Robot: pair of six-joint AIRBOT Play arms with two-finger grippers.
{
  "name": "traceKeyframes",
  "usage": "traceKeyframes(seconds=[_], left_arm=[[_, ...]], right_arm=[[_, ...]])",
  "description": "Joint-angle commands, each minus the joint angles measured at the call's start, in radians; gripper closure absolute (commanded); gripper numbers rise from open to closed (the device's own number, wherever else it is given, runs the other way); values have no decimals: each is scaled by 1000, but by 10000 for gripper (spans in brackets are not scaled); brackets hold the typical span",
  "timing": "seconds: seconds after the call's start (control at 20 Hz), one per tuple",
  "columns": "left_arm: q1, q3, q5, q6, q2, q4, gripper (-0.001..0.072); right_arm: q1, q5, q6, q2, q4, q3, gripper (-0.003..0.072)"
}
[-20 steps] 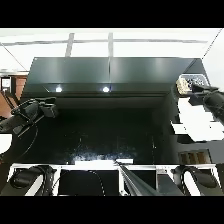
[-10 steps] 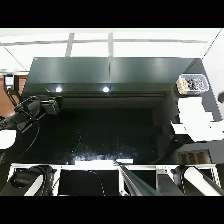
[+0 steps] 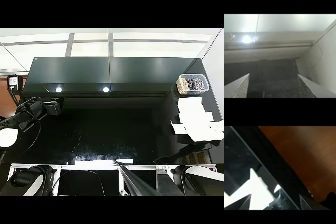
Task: Fold the box and place the chain.
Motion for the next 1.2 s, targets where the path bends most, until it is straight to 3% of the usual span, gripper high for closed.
traceKeyframes(seconds=[0.0,0.25,0.35,0.45,0.5,0.7,0.8,0.85,0.9,1.15], left_arm=[[0,0,-4,0,-5,-3,-3],[0,0,-5,0,-5,-11,-2],[0,0,-5,0,-5,-11,-2],[0,0,-5,0,-5,-11,-2],[0,0,-5,0,-5,-11,-2],[0,0,-7,0,-5,-11,-1],[0,0,-9,0,-5,-11,-2],[0,0,-8,0,-5,-11,-2],[0,0,-8,0,-5,-11,-2],[0,0,-8,0,-5,-11,-1]], right_arm=[[-2,134,-183,-82,48,63,-22],[57,173,-203,-127,61,96,-21],[82,177,-233,-129,43,95,96],[105,183,-248,-129,19,95,99],[115,185,-248,-129,7,95,222],[140,184,-248,-129,6,95,225],[146,183,-249,-127,6,95,517],[149,184,-248,-127,7,95,526],[152,189,-248,-127,7,95,631],[190,280,-247,-126,89,95,671]])
